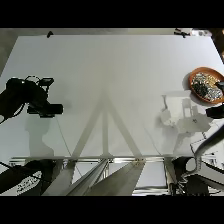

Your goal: Fold the box and place the chain.

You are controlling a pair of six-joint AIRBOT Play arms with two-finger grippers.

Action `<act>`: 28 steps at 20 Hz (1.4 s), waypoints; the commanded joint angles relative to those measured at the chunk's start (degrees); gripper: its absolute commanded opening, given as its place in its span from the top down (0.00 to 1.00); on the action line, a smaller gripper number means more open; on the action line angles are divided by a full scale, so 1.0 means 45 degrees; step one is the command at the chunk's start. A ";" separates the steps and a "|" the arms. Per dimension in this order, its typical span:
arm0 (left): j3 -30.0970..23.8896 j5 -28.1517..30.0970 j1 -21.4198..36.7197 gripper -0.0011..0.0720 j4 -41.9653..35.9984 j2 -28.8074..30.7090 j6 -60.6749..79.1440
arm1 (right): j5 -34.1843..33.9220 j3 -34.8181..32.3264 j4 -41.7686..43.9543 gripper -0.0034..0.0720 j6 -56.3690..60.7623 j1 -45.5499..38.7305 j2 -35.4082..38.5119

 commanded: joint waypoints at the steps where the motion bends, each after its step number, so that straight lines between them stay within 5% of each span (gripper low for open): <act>1: -0.0005 0.0005 0.0010 0.97 0.0005 0.0010 0.0005 | 0.0855 -0.0015 0.2628 0.94 -0.1229 0.0738 0.0471; 6: -0.0005 0.0005 0.0010 0.97 0.0005 0.0010 0.0005 | 0.0204 -0.0529 0.5911 0.94 -0.1540 0.4022 0.1559; 11: -0.0005 0.0005 0.0010 0.97 0.0005 0.0010 0.0005 | -0.2327 -0.1579 0.8835 0.94 -0.1035 0.7941 0.2302; 21: -0.0005 0.0000 0.0010 0.97 0.0005 0.0010 0.0058 | -0.9102 -0.5523 0.8286 0.94 0.5270 1.2186 0.5255; 28: -0.0005 -0.0078 0.0019 0.97 0.0034 0.0010 0.0058 | -0.8981 -0.6751 0.7698 0.94 0.6271 1.3129 0.6460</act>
